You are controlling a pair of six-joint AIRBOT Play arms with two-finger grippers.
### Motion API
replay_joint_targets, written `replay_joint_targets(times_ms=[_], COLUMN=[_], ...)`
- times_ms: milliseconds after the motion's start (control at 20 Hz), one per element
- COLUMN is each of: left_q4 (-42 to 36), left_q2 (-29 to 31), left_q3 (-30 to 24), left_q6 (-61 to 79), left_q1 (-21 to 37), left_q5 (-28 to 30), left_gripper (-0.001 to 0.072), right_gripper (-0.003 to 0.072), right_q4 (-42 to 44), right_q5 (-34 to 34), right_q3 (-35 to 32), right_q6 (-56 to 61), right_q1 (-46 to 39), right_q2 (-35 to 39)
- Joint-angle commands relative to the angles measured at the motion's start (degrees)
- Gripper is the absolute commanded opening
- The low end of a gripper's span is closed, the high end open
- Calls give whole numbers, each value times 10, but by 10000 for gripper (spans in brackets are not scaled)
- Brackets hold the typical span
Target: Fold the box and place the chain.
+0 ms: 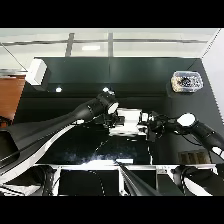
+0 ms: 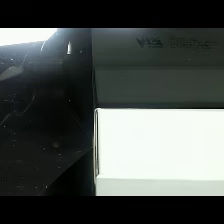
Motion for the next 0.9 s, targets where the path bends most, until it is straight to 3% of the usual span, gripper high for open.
replay_joint_targets(times_ms=[0, 200, 250, 300, 350, 400, 500, 550, 600, 700, 850], left_q4=[-2, -2, -2, -2, -2, -3, -3, -3, -3, -3, -3], left_q2=[0, 0, 0, 0, 0, 0, 0, 0, 0, 0, 0], left_q3=[1, 1, 1, 1, 1, 1, 1, 1, 1, 1, 1], left_q6=[0, 0, 0, 0, 0, 0, 0, 0, 0, 0, 0], left_q1=[0, 0, 0, 0, 0, 0, 0, 0, 0, 0, 0], left_q5=[3, 3, 3, 3, 3, 3, 3, 3, 3, 3, 2], left_gripper=[26, 26, 27, 26, 26, 26, 26, 26, 26, 26, 27], right_gripper=[222, 221, 261, 416, 441, 439, 248, 422, 441, 16, 10], right_q4=[60, 59, 59, 59, 58, 56, 56, 61, 61, 53, -21], right_q5=[-8, -29, -30, -30, -28, -28, -28, -28, -28, -28, -2], right_q3=[0, 0, 0, 0, 0, 0, 0, 0, 0, 0, 10], right_q6=[4, 23, 29, 37, 38, 38, 40, 42, 43, 73, 258], right_q1=[15, 15, 15, 15, 15, 15, 15, 15, 15, 15, -9], right_q2=[-26, -33, -33, -33, -33, -33, -33, -33, -33, -31, 13])
